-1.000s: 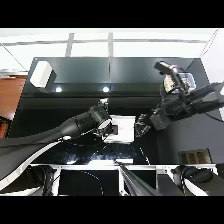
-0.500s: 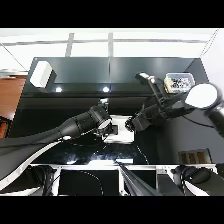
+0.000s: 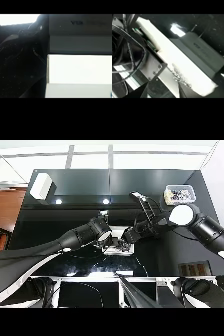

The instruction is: Fold the box and place the chain.

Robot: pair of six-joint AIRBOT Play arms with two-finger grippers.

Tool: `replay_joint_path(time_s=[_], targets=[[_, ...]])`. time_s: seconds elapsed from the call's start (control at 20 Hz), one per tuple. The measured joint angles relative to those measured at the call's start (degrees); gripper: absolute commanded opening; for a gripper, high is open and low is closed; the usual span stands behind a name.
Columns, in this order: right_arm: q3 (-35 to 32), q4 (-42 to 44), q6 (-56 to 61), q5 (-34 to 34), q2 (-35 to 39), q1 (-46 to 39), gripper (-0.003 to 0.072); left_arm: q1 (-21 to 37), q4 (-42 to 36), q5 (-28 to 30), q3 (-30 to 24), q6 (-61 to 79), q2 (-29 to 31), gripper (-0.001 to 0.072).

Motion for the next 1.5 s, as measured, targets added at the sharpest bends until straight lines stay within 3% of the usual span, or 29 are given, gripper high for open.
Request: replay_joint_path(time_s=[0.3,0.35,0.4,0.45,0.7,0.9,1.1,1.2,1.25,1.4,1.5], targets=[[2.2,-5.5,0.3,7.8,7.0,-12.3,0.0454,0.4,-1.4,0.4,0.5,-0.6,-0.1,0.0031],[2.3,-5.9,0.3,8.8,8.3,-14.6,0.0453,0.6,-1.7,0.6,0.9,-0.9,-0.1,0.0183],[2.4,-6.3,0.3,9.9,9.4,-17.0,0.0454,0.8,-1.9,0.8,1.4,-1.1,0.0,0.0466],[2.5,-6.7,0.3,10.7,10.3,-18.8,0.0453,1.0,-1.9,0.9,2.1,-1.3,0.0,0.0555],[2.6,-7.9,0.1,12.9,12.0,-23.7,0.0453,2.3,-1.9,-2.8,6.6,6.2,0.8,0.0554],[2.6,-10.4,0.8,13.9,12.3,-24.6,0.0453,4.0,-0.3,-8.1,7.8,27.5,8.5,0.0555],[2.6,-12.0,1.6,13.7,12.4,-24.8,0.0453,14.3,-3.4,-9.6,-0.4,45.5,20.8,0.0555],[2.6,-12.8,1.8,13.0,12.4,-24.9,0.0453,23.4,-15.3,-8.2,-7.4,58.2,25.9,0.0582],[2.6,-12.9,1.8,12.7,12.4,-24.9,0.0454,27.7,-23.5,-6.5,-11.1,65.0,27.6,0.0712],[2.6,-13.2,2.0,12.0,12.4,-24.9,0.0454,36.5,-44.6,-1.7,-22.3,92.1,30.4,0.0716],[2.6,-13.3,2.0,11.7,12.4,-24.9,0.0453,37.7,-51.6,1.2,-28.0,112.4,30.3,0.0716]])
